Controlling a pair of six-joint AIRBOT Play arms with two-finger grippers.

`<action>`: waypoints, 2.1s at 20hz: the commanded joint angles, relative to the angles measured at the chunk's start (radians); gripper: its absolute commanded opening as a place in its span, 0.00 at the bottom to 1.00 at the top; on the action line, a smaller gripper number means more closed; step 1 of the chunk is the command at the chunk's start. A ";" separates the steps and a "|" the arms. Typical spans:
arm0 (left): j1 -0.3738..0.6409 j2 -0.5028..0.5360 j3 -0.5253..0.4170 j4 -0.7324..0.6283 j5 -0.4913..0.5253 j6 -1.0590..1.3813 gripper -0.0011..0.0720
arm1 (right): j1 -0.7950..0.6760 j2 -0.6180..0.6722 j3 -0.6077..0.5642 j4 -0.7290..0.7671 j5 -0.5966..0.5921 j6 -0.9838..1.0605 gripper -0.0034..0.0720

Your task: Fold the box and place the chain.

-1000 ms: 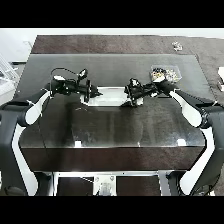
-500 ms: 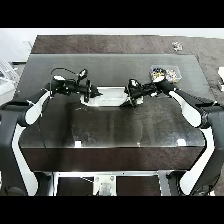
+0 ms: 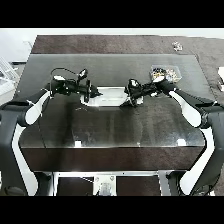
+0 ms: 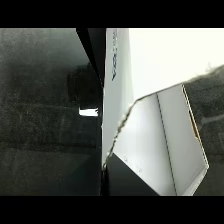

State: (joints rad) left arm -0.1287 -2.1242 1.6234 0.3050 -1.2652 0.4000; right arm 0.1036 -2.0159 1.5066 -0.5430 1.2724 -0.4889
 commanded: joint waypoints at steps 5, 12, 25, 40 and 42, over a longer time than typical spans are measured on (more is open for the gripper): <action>0.000 -0.001 0.000 0.000 0.000 0.000 0.04 | 0.000 0.000 0.000 0.004 0.003 0.000 0.82; 0.000 -0.001 0.000 0.000 0.000 0.000 0.04 | 0.001 0.000 0.000 0.004 0.003 0.000 0.82; 0.000 -0.001 0.000 -0.003 0.000 -0.008 0.04 | 0.001 0.000 0.000 0.004 0.003 0.000 0.82; 0.013 0.010 0.065 -0.081 -0.159 -0.004 0.44 | 0.001 0.000 0.000 0.004 0.004 0.000 0.82; 0.034 0.014 0.114 -0.081 -0.231 -0.032 0.44 | 0.001 0.000 0.000 0.004 0.003 0.000 0.82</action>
State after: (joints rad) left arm -0.1139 -2.1128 1.6882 0.2241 -1.3983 0.3950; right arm 0.1040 -2.0159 1.5066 -0.5396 1.2766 -0.4896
